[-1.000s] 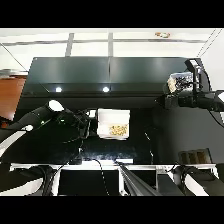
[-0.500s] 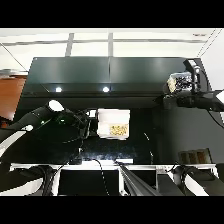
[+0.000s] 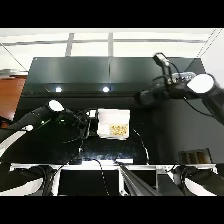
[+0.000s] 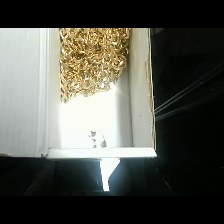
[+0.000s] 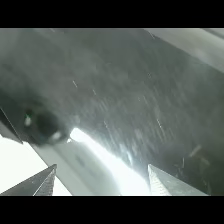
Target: Fold the box and place the chain.
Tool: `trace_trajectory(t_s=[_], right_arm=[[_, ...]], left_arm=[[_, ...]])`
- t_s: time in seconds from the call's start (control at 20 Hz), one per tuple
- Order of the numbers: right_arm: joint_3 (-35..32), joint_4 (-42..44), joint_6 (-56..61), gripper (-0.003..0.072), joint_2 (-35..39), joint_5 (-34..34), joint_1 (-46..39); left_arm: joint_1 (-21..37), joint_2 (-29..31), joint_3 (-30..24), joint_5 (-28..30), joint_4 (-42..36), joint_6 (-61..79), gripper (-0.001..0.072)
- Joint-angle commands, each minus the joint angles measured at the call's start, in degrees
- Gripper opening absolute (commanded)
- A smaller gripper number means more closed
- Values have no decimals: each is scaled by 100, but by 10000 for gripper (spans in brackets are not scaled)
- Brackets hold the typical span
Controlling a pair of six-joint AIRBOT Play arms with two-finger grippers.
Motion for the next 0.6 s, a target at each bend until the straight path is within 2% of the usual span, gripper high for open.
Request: trace_trajectory(t_s=[0.0, 0.2, 0.55], right_arm=[[855, -83, 13, 689, -931, 13, 356], [890, -138, -518, 691, -1204, 76, 601], [894, -50, -737, 691, -1394, 1001, 785]], left_arm=[[-2, -4, -2, 0, 20, 0, 467], [-2, -4, -2, 0, 20, 0, 467], [-2, -4, -2, 0, 20, 0, 467]])
